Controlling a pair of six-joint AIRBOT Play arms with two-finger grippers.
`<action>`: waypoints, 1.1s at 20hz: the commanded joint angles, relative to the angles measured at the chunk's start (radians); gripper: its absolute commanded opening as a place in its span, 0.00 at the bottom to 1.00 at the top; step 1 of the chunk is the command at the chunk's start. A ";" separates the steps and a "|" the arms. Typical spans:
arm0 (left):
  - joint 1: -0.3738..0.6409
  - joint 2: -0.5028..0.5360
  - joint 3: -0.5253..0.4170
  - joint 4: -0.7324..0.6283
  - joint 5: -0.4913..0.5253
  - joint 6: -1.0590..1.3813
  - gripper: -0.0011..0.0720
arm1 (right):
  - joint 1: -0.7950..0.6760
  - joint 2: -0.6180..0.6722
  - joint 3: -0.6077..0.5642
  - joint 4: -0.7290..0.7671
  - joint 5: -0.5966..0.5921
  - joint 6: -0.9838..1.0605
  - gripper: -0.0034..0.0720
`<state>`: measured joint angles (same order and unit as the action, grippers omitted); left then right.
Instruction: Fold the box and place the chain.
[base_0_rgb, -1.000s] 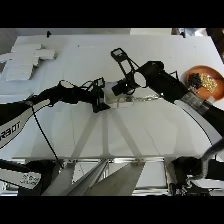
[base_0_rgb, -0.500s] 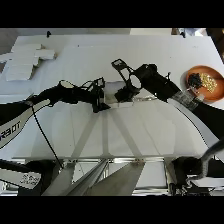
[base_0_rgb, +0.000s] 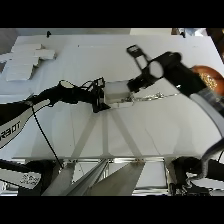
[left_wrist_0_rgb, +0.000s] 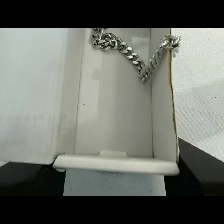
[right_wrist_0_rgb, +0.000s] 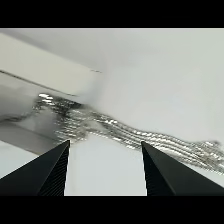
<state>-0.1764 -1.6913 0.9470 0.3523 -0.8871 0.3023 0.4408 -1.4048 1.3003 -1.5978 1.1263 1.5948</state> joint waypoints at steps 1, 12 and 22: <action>0.000 0.001 0.001 0.000 0.000 0.000 0.67 | -0.170 0.022 -0.006 0.000 0.088 -0.071 0.70; 0.000 0.001 0.001 0.000 0.000 0.000 0.67 | -0.286 -0.164 -0.061 0.028 0.063 -0.512 0.92; 0.000 0.001 0.001 0.000 0.000 0.000 0.67 | -0.286 -0.203 -0.122 0.050 0.031 -0.527 0.92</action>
<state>-0.1764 -1.6913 0.9470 0.3523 -0.8871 0.3023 0.1551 -1.6032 1.2057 -1.5486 1.1801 1.0760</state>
